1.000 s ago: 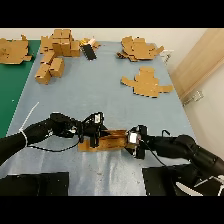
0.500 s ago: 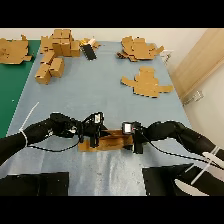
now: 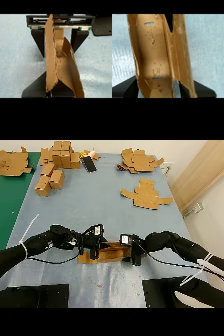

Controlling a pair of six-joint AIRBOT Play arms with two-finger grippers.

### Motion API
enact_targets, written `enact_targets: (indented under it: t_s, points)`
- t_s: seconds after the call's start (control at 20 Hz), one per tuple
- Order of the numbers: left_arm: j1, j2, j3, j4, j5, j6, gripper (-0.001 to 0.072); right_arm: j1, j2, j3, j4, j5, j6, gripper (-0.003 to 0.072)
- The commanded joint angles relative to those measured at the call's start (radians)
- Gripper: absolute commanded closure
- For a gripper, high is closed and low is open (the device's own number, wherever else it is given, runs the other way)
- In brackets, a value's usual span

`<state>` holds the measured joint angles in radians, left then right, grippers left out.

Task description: Fold the box.

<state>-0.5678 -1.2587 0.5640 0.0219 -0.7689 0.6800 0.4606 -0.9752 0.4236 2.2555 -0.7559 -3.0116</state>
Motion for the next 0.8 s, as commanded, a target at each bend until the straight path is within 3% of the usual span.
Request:
enact_targets:
  t_s: [0.0, 0.75]
  points:
    - [0.0, 0.0, 0.0, 0.0, 0.0, 0.0, 0.0699, 0.027, -0.02, 0.001, -0.013, 0.034, 0.0, -0.0034]
    - [0.0, 0.0, 0.0, 0.0, 0.0, 0.0, 0.0698, 0.034, -0.021, 0.001, -0.043, 0.013, 0.0, -0.0028]
